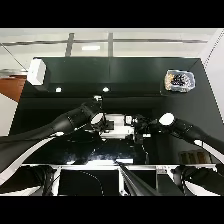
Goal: Fold the box and place the chain.
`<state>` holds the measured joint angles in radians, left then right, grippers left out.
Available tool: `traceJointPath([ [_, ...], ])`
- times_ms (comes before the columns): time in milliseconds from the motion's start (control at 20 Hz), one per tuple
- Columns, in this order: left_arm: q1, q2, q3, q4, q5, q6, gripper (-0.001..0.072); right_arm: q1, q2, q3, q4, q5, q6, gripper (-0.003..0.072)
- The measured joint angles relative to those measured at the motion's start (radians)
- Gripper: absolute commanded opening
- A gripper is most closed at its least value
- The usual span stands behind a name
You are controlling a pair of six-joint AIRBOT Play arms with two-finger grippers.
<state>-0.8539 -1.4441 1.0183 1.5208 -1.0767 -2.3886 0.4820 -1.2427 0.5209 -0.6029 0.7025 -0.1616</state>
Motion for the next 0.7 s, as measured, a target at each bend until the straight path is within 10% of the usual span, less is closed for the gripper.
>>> traceJointPath([
  [100, 0.000, 0.000, 0.004, 0.004, -0.016, 0.000, 0.0443, 0.000, 0.000, 0.000, 0.000, 0.000, 0.000, 0.0416],
  [350, 0.000, -0.002, 0.008, 0.016, -0.010, 0.019, 0.0030, 0.000, 0.000, 0.000, 0.000, 0.000, 0.000, 0.0417],
  [500, 0.001, -0.007, 0.009, 0.015, -0.002, 0.050, 0.0030, 0.000, 0.000, 0.000, 0.000, 0.000, 0.001, 0.0445],
  [600, 0.001, -0.010, 0.009, 0.014, 0.005, 0.067, 0.0031, 0.000, 0.002, 0.000, -0.004, 0.001, -0.002, 0.0710],
  [700, 0.001, -0.011, 0.010, 0.012, 0.005, 0.074, 0.0031, -0.001, 0.012, 0.000, -0.012, 0.004, 0.002, 0.0708],
])
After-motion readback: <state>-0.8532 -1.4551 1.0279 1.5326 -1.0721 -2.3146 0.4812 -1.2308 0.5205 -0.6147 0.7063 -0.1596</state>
